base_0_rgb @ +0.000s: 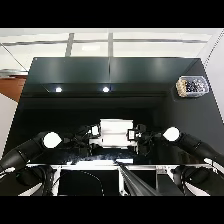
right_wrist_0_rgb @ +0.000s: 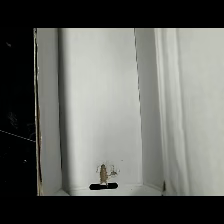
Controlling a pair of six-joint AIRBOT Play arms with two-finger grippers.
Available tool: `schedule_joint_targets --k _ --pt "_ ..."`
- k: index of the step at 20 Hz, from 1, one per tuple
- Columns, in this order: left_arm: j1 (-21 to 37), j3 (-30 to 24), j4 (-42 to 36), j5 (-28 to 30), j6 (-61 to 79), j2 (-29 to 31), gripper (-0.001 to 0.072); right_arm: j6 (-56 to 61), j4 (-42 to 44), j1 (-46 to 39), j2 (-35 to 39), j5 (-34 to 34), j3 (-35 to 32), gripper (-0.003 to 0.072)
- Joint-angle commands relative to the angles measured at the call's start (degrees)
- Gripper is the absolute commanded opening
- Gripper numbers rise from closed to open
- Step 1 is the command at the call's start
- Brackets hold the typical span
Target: Fold the box and place the chain.
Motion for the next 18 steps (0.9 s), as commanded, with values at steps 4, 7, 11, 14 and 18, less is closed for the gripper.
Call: schedule_joint_targets --k 4,7,11,14,18 --pt "-0.07 0.44 0.92 2.27 0.33 -0.02 0.0352 -0.02 0.0 0.04 -0.04 0.02 -0.04 0.0531" --pt "-0.33 0.44 0.59 3.3 0.5 -0.02 0.0351 0.0 0.0 0.04 -0.04 0.02 -0.04 0.0531" --pt "-1.86 0.44 -1.09 3.96 0.5 -0.15 0.0263 0.0 0.0 0.04 -0.04 0.02 -0.04 0.0531" --pt "-1.95 0.44 -5.29 4.37 0.52 -1.09 0.0172 0.0 0.0 0.04 -0.04 0.02 -0.04 0.0531" --pt "-1.95 0.46 -6.75 5.2 1.14 -1.68 0.0164 0.0 0.0 0.04 -0.04 0.02 -0.04 0.0531"
